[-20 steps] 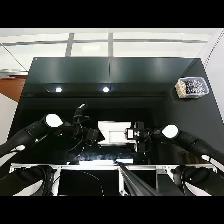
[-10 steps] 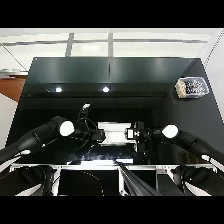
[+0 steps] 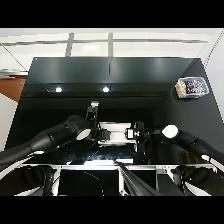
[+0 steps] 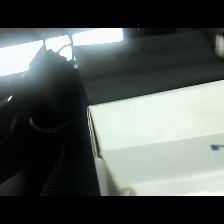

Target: Fold the box and place the chain.

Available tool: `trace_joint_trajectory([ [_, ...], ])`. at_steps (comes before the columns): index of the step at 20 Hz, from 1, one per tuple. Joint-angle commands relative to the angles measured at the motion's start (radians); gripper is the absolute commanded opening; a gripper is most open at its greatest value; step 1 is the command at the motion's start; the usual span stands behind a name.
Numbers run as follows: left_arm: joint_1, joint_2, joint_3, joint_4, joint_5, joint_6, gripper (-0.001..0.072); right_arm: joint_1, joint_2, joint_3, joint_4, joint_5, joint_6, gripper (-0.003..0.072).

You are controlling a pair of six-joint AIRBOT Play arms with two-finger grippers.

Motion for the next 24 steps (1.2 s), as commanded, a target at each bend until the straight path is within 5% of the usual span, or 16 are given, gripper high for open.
trace_joint_trajectory([
  [1,-0.032,-0.038,0.027,0.026,-0.037,-0.071,0.0478,0.001,0.0,0.0,0.0,0.0,0.0,0.0455],
  [3,-0.034,-0.057,0.037,0.026,-0.042,-0.076,0.0472,0.001,0.0,0.0,0.0,0.0,0.0,0.0455],
  [4,-0.034,-0.069,0.044,0.026,-0.043,-0.076,0.04,0.001,0.0,0.0,0.0,0.0,0.0,0.0455],
  [10,-0.034,-0.092,0.085,0.027,-0.042,-0.094,0.0273,0.001,0.0,0.0,0.0,0.0,0.0,0.0455],
  [22,-0.034,-0.111,0.085,0.053,-0.084,-0.154,0.0219,0.001,0.0,0.0,0.0,0.0,0.0,0.0455],
  [24,-0.034,-0.113,0.085,0.053,-0.082,-0.154,0.0148,0.001,0.0,0.0,0.0,0.0,0.0,0.0415],
])
